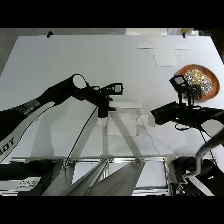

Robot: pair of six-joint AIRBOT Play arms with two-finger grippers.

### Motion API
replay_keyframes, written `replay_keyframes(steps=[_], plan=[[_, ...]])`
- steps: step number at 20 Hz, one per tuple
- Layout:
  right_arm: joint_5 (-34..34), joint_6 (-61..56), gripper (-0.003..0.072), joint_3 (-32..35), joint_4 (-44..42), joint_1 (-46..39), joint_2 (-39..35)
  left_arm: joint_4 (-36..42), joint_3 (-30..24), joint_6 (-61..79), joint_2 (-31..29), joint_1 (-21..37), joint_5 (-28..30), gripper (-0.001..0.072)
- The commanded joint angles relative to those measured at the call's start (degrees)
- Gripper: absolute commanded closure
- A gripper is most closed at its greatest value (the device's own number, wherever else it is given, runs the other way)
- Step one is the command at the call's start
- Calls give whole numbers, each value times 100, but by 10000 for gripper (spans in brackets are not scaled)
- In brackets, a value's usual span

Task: Fold the box and place the chain.

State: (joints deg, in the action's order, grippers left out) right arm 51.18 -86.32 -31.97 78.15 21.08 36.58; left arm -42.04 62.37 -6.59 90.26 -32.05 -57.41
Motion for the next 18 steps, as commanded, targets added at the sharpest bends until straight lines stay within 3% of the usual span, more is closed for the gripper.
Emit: replay_keyframes(steps=[1, 8, 18], plan=[[109, 4, 247, -7, 98, 4, -2, 234, 7, -4, 184, -20, 122, 708], [111, 138, 248, -7, 96, 4, 0, 214, -15, 173, 278, -20, 619, 709], [109, 138, 248, -7, 96, 4, -2, 208, -17, 629, 431, -17, 529, 704]])
